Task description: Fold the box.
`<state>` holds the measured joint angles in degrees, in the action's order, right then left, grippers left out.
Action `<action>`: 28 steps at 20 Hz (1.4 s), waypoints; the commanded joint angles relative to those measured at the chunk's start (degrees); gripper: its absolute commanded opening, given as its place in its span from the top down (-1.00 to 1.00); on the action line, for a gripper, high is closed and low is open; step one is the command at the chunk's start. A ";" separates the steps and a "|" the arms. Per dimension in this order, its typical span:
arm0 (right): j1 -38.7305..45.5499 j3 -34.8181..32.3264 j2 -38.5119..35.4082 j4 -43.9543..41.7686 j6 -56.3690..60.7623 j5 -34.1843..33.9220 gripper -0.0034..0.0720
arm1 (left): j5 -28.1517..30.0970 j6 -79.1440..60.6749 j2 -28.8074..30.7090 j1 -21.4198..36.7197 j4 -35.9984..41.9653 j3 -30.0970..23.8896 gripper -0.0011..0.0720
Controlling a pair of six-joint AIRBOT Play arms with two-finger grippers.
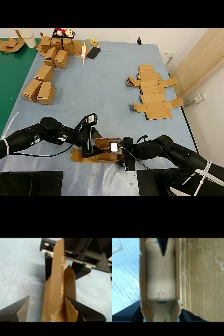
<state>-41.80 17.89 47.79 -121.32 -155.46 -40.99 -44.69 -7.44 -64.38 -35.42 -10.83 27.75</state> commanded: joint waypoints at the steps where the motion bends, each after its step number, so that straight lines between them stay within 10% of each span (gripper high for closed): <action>1: -0.02 0.02 0.00 0.02 0.04 -0.04 -0.42 | 1.05 12.85 3.21 1.79 -11.39 0.04 -0.86; 5: -0.02 0.02 0.00 0.04 0.04 -0.04 -0.42 | -1.77 34.25 13.73 5.20 -27.32 0.04 -0.85; 6: -0.02 0.02 0.00 0.04 0.04 -0.04 -0.42 | -3.91 38.42 16.04 5.27 -29.44 0.04 -0.55; 7: -0.02 0.02 0.00 0.04 0.04 -0.04 -0.42 | -7.50 44.22 18.05 5.25 -29.88 0.04 0.61; 8: -0.02 0.02 0.00 0.04 0.02 -0.04 -0.42 | -10.99 48.06 19.41 4.83 -29.44 -0.04 0.94; 15: -0.02 0.02 0.00 0.07 0.04 -0.04 -0.42 | -6.27 62.75 13.44 -1.64 -3.28 -0.66 0.94; 28: -0.02 0.02 0.00 0.07 0.02 -0.04 -0.42 | -3.87 60.06 -9.42 3.58 -2.67 6.82 0.94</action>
<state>-41.80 17.91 47.79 -121.25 -155.37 -41.04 -47.31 51.24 -70.48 -31.94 -12.43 33.69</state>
